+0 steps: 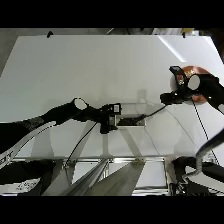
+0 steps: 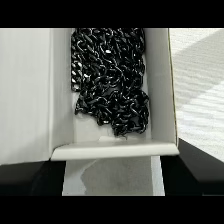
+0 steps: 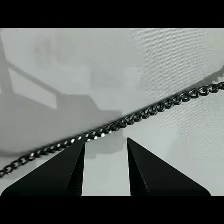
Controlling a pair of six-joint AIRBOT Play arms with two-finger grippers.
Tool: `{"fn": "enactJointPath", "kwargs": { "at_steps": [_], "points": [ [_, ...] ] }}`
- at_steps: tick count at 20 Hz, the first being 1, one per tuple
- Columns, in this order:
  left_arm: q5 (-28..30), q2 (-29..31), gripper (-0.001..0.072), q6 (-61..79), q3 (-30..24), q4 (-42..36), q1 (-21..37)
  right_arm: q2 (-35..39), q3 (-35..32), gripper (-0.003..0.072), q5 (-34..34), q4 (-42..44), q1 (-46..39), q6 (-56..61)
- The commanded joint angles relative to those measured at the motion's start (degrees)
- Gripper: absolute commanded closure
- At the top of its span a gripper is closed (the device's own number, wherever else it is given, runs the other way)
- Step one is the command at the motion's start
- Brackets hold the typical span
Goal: Fold the box and place the chain.
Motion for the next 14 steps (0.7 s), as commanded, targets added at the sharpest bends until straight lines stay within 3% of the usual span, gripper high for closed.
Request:
{"fn": "enactJointPath", "kwargs": {
  "at_steps": [1,9,14],
  "points": [
    [0.00,0.02,0.0454,0.02,-0.02,0.02,0.00,-2.21,-0.72,0.0393,-0.61,-0.33,-0.24,0.46],
    [0.00,0.02,0.0454,0.02,-0.02,0.02,0.00,-5.33,-0.96,0.0401,-0.55,-0.28,-0.20,1.70],
    [0.00,0.04,0.0454,0.02,-0.02,0.02,0.00,-5.64,-1.07,0.0476,-0.50,-0.24,-0.20,1.70]
  ]
}}
